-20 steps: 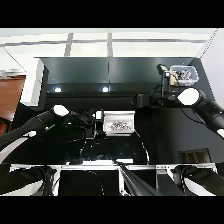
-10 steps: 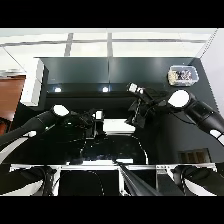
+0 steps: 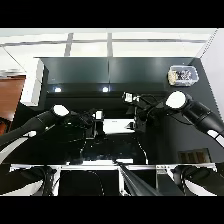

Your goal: Fold the box and place the chain.

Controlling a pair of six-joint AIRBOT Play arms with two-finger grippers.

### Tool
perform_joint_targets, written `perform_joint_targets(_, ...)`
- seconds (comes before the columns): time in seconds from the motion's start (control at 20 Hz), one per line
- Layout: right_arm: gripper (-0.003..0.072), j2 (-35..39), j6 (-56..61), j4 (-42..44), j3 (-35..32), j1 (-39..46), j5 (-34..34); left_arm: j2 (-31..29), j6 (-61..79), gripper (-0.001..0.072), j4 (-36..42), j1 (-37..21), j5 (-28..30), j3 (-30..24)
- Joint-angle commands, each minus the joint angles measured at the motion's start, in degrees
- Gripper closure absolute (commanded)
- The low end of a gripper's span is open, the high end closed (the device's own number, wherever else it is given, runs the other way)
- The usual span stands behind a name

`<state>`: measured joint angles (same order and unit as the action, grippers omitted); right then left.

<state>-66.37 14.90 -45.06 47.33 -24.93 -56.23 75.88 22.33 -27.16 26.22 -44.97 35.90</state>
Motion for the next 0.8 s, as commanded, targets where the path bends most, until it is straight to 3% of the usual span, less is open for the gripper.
perform_joint_targets(0.0, 0.0035, -0.02, -1.16, -0.22, -1.29, -0.09, 0.81, 0.02, 0.00, 0.0246, -0.02, 0.04, 0.02, 0.02)
perform_joint_targets(0.05, 0.0097, -0.02, -1.55, -0.22, -1.55, -0.15, 1.18, 0.02, 0.00, 0.0246, -0.02, 0.04, 0.00, 0.02)
perform_joint_targets(0.15, 0.0098, -0.02, -1.90, -0.02, -1.55, -0.50, 1.86, 0.02, 0.00, 0.0246, -0.02, 0.04, 0.02, 0.02)
perform_joint_targets(0.3, 0.0311, -0.02, -1.86, -1.33, -1.64, -2.10, 2.25, 0.02, 0.02, 0.0246, -0.02, 0.04, 0.00, 0.02)
perform_joint_targets(0.35, 0.0459, -0.02, -1.86, -2.54, -1.64, -2.80, 2.29, 0.02, 0.00, 0.0246, -0.02, 0.04, 0.00, 0.02)
perform_joint_targets(0.4, 0.0504, -0.02, -1.84, -3.45, -1.64, -3.13, 2.49, 0.02, 0.00, 0.0246, -0.02, 0.04, 0.02, 0.02)
perform_joint_targets(0.75, 0.0501, -0.02, -1.81, -3.63, -1.64, -3.17, 2.89, 0.02, 0.00, 0.0246, -0.02, 0.04, 0.02, 0.02)
